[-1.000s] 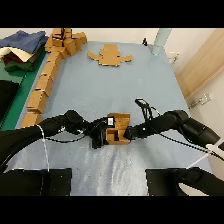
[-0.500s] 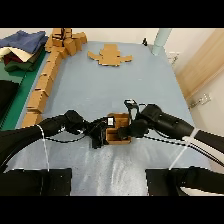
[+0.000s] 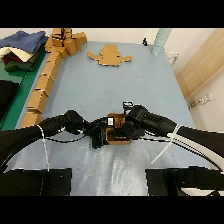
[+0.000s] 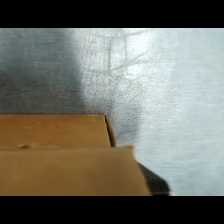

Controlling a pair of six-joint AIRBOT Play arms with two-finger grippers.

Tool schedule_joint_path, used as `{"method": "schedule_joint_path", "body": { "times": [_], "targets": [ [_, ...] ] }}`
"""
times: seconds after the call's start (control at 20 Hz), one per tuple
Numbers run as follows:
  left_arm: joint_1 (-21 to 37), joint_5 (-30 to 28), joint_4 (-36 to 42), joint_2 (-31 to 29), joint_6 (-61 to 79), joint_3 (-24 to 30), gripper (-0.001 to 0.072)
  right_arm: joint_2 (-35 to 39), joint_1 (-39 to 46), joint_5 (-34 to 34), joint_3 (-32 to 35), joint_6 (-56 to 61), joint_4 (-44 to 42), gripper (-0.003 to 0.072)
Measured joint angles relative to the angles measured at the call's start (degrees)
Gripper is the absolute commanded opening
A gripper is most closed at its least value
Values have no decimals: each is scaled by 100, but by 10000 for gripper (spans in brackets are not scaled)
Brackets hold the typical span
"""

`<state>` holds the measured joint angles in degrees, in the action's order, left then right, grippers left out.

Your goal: Fold the box.

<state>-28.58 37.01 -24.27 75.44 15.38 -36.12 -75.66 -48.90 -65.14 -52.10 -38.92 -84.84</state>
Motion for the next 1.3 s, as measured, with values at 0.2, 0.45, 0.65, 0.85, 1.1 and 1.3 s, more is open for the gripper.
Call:
{"method": "schedule_joint_path", "body": {
  "times": [0.2, 0.45, 0.65, 0.85, 1.1, 1.3],
  "targets": [
    [0, 0, 0, 0, -11, 0, 414, -31, -9, -92, -13, 146, 57, 3],
    [2, 2, 2, 0, -2, 0, 414, -50, -13, 55, -15, 168, -2, 351],
    [0, 2, 0, 0, 4, 0, 414, 37, -15, 15, -17, 181, -79, 362],
    [0, 2, 0, 0, 4, 0, 414, 369, -9, -190, -122, 184, -92, 362],
    [0, 2, 2, 0, 4, 0, 414, 1016, 81, -802, -334, 188, 168, 302],
    [0, 2, 2, 0, 2, 0, 413, 1493, 437, -1233, -393, -61, 297, 4]
  ]
}}
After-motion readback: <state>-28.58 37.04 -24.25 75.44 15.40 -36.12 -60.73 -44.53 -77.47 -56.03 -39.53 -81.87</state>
